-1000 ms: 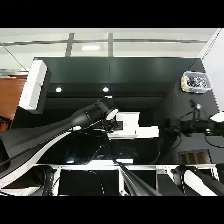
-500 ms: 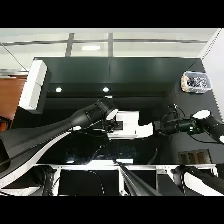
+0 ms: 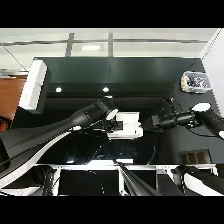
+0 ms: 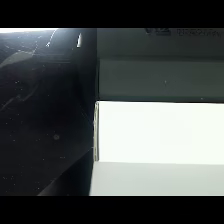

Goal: Fold the box and place the chain.

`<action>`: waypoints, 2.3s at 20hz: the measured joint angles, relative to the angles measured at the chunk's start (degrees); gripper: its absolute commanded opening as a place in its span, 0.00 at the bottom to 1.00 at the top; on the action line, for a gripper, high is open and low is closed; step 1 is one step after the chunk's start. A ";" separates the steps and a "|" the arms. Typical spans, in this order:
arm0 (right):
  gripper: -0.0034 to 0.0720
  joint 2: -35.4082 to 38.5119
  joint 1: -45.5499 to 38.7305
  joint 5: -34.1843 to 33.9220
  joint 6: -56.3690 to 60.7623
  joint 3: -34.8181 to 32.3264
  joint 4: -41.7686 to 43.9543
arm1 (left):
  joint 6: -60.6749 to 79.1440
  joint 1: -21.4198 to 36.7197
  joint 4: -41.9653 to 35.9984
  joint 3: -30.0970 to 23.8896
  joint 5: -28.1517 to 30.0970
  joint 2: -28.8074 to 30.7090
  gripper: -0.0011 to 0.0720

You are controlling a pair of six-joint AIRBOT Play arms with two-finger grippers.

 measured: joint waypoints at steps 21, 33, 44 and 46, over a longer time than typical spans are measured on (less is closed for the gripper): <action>0.60 -0.70 32.41 -14.36 45.62 14.23 -39.21 | -0.07 0.00 -0.15 -0.02 0.24 0.02 0.06; 0.35 -6.29 41.09 -11.52 66.79 17.59 -53.18 | 0.09 0.00 0.02 0.00 0.02 0.02 0.06; 0.06 -8.17 41.38 -12.20 69.24 17.68 -51.04 | 0.09 0.00 0.17 -0.02 0.00 0.00 0.06; 0.06 -8.11 41.38 -11.93 69.61 17.70 -51.15 | 0.02 0.00 0.00 0.00 0.00 0.02 0.06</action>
